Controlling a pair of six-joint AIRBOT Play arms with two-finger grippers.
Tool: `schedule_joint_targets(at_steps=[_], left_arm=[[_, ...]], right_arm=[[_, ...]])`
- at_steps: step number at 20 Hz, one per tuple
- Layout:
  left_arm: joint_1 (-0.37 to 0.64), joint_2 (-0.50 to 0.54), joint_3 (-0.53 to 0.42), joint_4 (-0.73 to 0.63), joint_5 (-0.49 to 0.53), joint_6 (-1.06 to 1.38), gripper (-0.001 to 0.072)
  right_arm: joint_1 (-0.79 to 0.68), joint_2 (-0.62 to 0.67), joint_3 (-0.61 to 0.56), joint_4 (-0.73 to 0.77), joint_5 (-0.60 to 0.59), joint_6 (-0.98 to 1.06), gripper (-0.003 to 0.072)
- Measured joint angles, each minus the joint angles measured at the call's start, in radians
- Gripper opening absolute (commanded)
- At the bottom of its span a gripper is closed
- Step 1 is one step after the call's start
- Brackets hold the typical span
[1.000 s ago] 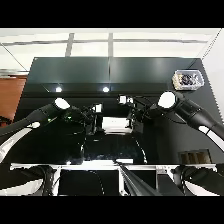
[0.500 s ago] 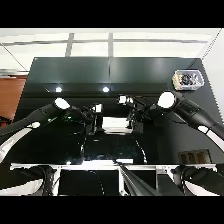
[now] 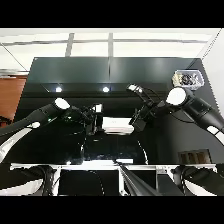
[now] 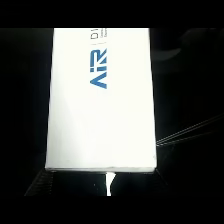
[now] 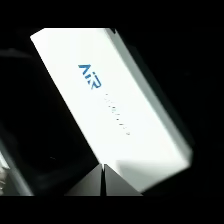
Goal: Fold the box and place the chain.
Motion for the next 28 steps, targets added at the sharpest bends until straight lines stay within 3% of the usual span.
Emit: schedule_joint_targets(at_steps=[4,8,19,25,27,28], left_arm=[[0.0,0.0,0.0,0.0,0.0,0.0,0.0464],[0.0,0.0,0.0,0.001,0.0,0.0,0.0464],[0.0,0.0,0.0,0.002,0.003,0.0,0.0464],[0.0,0.0,0.0,0.0,0.0,0.0,0.0467],[0.0,0.001,0.0,0.0,0.0,-0.001,0.0719],[0.0,0.003,0.001,0.0,-0.001,-0.008,0.0719]], right_arm=[[-0.006,-0.017,-0.097,0.29,-0.079,0.03,0.0013],[-0.008,-0.056,-0.137,0.384,-0.177,0.119,0.0014],[-0.008,-0.092,-0.15,0.259,-0.226,0.259,0.0014],[-0.067,0.06,-0.029,0.142,-0.142,0.243,0.0014],[-0.126,0.142,0.019,0.055,-0.112,0.281,0.0013],[-0.162,0.184,0.034,0.008,-0.084,0.307,0.0014]])
